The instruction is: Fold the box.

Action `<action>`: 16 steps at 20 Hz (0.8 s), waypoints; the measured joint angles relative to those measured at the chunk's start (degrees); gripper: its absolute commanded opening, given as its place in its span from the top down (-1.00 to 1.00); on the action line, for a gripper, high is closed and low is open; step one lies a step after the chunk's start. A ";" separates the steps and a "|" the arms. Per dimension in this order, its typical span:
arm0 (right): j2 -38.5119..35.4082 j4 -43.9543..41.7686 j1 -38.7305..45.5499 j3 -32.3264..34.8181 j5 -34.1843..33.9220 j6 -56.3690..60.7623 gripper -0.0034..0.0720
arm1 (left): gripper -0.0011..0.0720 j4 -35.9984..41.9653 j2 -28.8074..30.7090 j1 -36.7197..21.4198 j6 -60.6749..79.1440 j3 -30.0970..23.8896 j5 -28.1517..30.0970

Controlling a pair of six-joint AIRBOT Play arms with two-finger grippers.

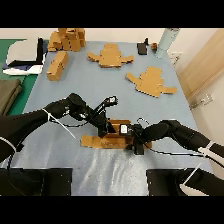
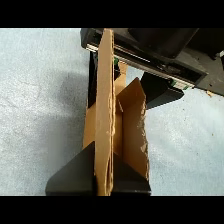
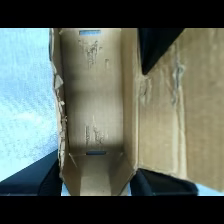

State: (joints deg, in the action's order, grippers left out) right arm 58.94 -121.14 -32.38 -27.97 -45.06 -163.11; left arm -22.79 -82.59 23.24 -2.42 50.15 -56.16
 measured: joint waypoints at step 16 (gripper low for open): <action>0.02 1.62 -0.11 0.02 2.49 -0.02 -0.68 | 0.93 1.40 0.00 0.00 -0.02 0.02 0.28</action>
